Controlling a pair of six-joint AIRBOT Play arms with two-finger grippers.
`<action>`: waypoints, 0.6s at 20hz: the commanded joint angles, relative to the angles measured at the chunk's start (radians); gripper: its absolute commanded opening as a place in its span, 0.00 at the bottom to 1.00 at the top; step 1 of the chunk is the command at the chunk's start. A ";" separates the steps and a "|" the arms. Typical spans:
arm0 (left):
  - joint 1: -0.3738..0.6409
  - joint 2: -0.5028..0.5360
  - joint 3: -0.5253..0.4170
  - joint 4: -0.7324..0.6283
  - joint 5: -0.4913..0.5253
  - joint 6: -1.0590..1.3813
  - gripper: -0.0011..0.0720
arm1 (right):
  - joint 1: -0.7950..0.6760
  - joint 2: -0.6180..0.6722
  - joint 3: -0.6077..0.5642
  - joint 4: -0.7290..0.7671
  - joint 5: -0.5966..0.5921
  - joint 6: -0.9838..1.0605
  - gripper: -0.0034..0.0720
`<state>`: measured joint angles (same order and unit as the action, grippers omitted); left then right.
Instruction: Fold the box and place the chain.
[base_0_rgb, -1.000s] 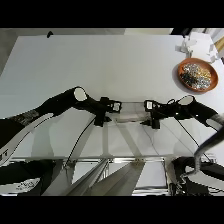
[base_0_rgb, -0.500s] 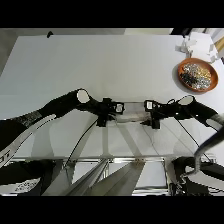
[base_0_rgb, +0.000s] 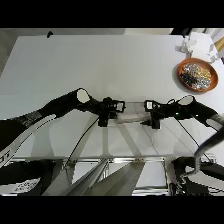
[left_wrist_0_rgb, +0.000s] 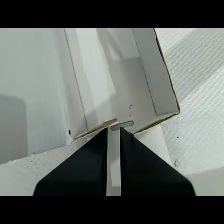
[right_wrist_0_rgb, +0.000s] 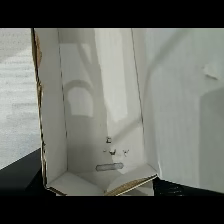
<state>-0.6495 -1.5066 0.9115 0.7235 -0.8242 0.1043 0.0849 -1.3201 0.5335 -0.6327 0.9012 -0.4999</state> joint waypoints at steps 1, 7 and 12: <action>0.000 -0.001 0.000 0.032 -0.003 0.000 0.13 | 0.000 0.001 0.000 0.001 0.000 0.002 0.59; 0.000 -0.001 0.000 0.062 -0.045 0.001 0.14 | 0.000 0.001 0.000 0.000 0.000 0.002 0.59; 0.000 0.000 0.000 0.023 -0.043 0.000 0.13 | 0.000 0.001 0.000 0.000 0.000 0.002 0.59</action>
